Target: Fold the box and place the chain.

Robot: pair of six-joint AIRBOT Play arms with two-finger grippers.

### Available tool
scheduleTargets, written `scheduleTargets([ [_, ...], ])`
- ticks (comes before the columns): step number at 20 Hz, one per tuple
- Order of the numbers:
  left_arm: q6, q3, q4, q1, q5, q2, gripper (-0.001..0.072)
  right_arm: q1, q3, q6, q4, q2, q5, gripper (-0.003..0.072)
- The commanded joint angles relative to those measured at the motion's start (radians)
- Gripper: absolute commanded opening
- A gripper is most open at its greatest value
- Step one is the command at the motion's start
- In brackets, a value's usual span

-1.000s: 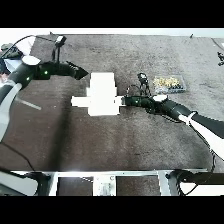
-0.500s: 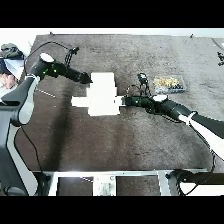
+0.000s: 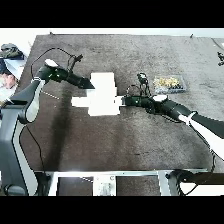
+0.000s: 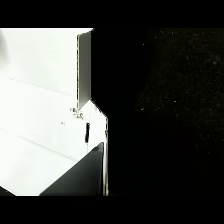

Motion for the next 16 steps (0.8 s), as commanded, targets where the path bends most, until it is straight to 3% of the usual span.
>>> scheduleTargets([
  [1,0.024,0.002,-0.066,-0.003,-0.058,-0.019,0.0593,0.001,0.000,0.000,0.000,0.001,0.000,-0.0012],
  [7,0.055,0.002,-0.067,-0.029,-0.082,-0.037,0.0589,0.001,0.000,0.000,0.000,0.001,0.003,-0.0012],
  [8,0.054,0.002,-0.067,-0.025,-0.083,-0.037,0.0466,0.001,0.000,0.000,0.000,0.001,0.003,-0.0012],
  [10,0.055,0.003,-0.067,-0.020,-0.082,-0.037,0.0454,0.001,0.000,0.000,0.000,0.001,0.003,-0.0012],
  [11,0.055,0.003,-0.064,-0.020,-0.082,-0.037,0.0339,0.001,0.000,0.000,0.000,0.001,0.003,-0.0011],
  [13,0.062,0.003,-0.065,-0.021,-0.071,-0.037,0.0256,0.001,0.000,0.000,-0.001,0.001,0.003,-0.0012],
  [14,0.075,0.003,-0.065,-0.021,-0.072,-0.037,0.0086,0.001,0.000,0.000,-0.008,0.001,0.003,-0.0012],
  [16,0.086,0.003,-0.065,-0.021,-0.068,-0.037,0.0038,0.001,0.000,0.000,-0.008,0.001,0.003,-0.0011],
])
